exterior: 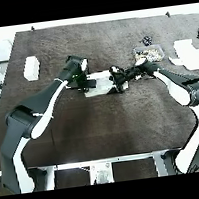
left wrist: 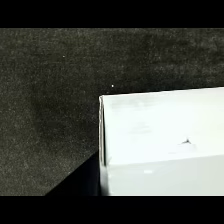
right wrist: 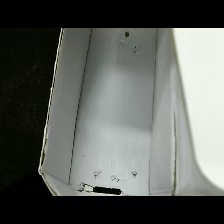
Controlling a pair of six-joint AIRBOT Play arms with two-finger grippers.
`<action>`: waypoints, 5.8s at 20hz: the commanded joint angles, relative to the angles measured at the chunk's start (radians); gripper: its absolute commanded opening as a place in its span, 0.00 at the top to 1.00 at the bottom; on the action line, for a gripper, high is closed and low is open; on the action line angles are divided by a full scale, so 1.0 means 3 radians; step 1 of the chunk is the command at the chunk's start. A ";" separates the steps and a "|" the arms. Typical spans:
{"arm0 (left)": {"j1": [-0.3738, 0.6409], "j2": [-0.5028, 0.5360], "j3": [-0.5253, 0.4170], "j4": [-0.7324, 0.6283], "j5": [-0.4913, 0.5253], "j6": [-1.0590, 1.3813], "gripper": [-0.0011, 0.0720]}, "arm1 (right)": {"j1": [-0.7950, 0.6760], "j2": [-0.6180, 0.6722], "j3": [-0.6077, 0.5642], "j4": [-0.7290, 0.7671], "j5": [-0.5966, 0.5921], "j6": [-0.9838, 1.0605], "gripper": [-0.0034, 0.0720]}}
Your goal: Fold the box and place the chain.
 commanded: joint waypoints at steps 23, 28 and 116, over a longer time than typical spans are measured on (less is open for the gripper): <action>-0.0029 -0.0098 0.0303 -0.0025 -0.0287 0.0197 0.55 | -0.0001 0.0003 0.0000 0.0000 0.0000 -0.0004 0.18; -0.0029 -0.0027 0.0324 -0.0109 -0.0326 0.0366 0.55 | 0.0000 0.0003 0.0000 0.0000 0.0000 -0.0004 0.18; 0.1316 0.0142 -0.1584 -0.3887 0.0941 0.8303 0.00 | -0.0001 0.0003 0.0000 0.0000 0.0000 -0.0004 0.18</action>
